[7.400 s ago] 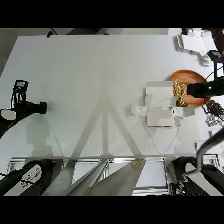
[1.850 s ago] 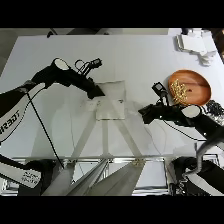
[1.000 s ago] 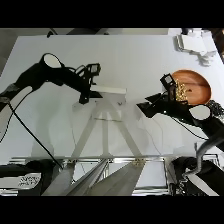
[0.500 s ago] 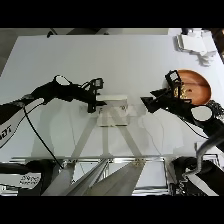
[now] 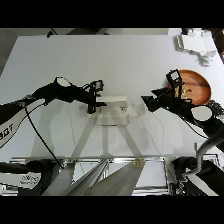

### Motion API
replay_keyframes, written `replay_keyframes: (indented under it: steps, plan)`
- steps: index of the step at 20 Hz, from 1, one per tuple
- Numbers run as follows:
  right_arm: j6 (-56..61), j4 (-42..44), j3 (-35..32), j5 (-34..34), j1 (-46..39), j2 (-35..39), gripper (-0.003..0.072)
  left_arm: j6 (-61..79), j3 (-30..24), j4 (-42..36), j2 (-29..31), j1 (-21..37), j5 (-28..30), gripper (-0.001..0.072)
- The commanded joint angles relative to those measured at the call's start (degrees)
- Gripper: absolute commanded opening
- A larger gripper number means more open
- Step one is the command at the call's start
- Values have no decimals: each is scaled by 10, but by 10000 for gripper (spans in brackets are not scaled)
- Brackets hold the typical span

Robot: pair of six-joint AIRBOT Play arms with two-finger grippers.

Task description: Fold the box and place the chain.

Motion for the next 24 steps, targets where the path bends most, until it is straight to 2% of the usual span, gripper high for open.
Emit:
replay_keyframes:
  steps: [1, 5, 7, 8, 10, 12, 15, 18, 21, 23, 24]
  plan:
    - [-2, 0, 0, -1, 0, 1, 601, 3, 0, 2, 0, 0, 2, 8]
    - [-60, -23, 0, 35, 0, 1, 599, 2, 0, 1, 0, 0, 0, 8]
    - [-143, -26, 0, 70, 0, 1, 587, 2, 0, 1, 0, 0, 0, 8]
    - [-194, -26, 0, 85, 1, 1, 540, 2, 0, 1, 0, 0, 0, 8]
    - [-269, -26, 0, 124, 1, 1, 541, 2, 0, 1, 0, 0, 0, 8]
    - [-301, -26, 0, 171, 1, 1, 545, 2, 0, 1, 0, 0, 0, 8]
    - [-369, -52, 0, 211, 1, -3, 614, 2, 0, 1, 0, 0, 0, 8]
    - [-410, -57, 0, 213, 1, -26, 631, 3, 0, 1, 0, 0, 0, 8]
    - [-420, -57, 0, 210, 15, -86, 650, 2, 0, 1, 0, 0, 0, 8]
    - [-438, -57, 0, 179, 45, -137, 657, 2, 0, 1, 0, 0, 0, 8]
    - [-444, -57, 0, 150, 61, -158, 685, 2, 0, 1, 0, 0, 0, 7]
